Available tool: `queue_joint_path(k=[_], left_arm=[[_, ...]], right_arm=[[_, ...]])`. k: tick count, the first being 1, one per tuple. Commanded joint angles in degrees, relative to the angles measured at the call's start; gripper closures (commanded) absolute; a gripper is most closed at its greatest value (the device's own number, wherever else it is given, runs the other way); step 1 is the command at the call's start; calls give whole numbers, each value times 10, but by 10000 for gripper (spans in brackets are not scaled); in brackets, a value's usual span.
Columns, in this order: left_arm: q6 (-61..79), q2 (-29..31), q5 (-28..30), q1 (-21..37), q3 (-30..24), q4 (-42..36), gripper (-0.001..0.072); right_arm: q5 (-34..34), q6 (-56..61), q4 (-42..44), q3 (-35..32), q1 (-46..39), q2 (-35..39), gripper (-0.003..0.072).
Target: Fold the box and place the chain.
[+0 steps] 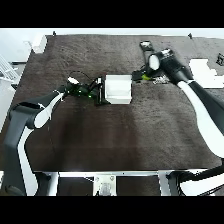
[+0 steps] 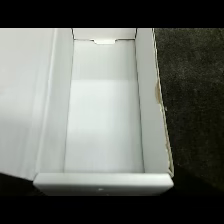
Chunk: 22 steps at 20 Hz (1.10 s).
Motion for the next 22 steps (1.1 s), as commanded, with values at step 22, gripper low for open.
queue_joint_path(k=[22], left_arm=[[0, 0, 0, 0, 0, 0, 238]], right_arm=[[-103, -281, 226, 118, -225, -186, 266]])
